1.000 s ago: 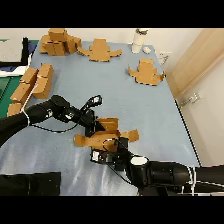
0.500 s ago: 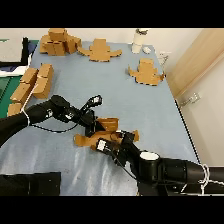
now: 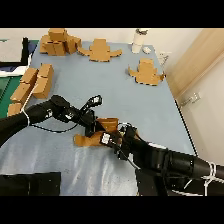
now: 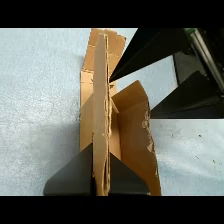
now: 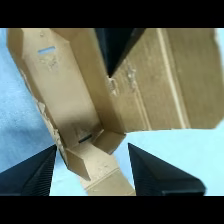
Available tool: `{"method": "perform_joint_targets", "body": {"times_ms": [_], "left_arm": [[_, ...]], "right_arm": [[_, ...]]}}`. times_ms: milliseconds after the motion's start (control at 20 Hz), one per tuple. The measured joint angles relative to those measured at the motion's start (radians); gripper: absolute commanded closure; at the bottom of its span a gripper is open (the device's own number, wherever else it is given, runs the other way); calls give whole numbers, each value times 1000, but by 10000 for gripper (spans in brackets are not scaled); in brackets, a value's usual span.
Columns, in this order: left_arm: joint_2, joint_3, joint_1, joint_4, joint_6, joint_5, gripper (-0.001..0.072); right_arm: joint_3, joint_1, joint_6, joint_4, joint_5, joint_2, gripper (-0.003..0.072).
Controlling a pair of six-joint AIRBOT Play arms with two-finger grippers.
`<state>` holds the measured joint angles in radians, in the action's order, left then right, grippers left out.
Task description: Fold the box.
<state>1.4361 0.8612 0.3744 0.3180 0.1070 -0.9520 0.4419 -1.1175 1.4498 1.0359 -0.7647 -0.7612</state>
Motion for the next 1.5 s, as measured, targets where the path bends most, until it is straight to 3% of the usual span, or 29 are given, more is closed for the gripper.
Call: {"method": "perform_joint_targets", "body": {"times_ms": [550,850,1150,1500], "left_arm": [[0,0,0,0,0,0,697],[0,0,0,0,0,0,698],[0,0,0,0,0,0,697],[0,0,0,0,0,0,697]], "right_arm": [[0,402,815,662,114,18,-30],[36,590,1205,995,37,-87,-29],[129,683,1389,1134,-95,-243,-27],[156,701,1410,1151,-161,-286,-21]]}}
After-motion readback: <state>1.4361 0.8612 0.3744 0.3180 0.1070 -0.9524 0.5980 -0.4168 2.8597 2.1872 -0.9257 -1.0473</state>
